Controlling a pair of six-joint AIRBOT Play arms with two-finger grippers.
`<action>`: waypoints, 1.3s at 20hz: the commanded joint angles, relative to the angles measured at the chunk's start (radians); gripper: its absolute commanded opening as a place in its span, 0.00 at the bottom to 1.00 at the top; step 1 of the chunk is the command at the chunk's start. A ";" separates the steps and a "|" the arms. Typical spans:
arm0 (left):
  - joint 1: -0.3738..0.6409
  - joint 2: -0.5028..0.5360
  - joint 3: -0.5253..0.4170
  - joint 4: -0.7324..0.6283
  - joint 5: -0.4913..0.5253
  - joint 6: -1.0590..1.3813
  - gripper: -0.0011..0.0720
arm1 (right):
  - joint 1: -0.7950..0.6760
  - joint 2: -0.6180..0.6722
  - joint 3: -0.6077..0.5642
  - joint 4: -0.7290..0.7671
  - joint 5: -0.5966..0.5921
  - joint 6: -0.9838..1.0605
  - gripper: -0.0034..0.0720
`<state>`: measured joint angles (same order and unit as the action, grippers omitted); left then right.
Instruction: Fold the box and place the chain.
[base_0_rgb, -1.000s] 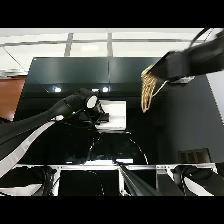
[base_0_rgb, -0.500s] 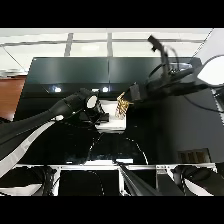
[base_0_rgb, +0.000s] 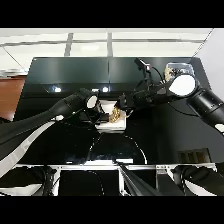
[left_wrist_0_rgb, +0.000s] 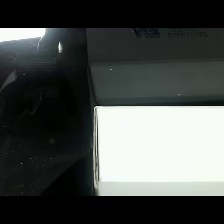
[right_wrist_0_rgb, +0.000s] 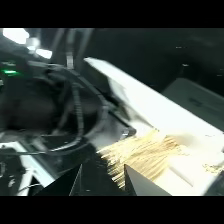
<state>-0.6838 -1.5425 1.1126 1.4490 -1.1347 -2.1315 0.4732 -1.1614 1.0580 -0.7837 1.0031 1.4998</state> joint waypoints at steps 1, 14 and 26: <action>0.001 -0.001 0.001 0.000 0.000 0.000 0.05 | -0.056 -0.002 -0.006 -0.069 0.026 0.022 0.47; 0.001 -0.001 0.001 0.000 0.000 0.000 0.05 | -0.299 -0.248 0.027 -0.834 -0.286 0.512 0.98; 0.001 -0.001 0.001 0.000 0.001 0.000 0.05 | -0.280 -0.631 0.388 -1.002 -0.021 0.868 0.83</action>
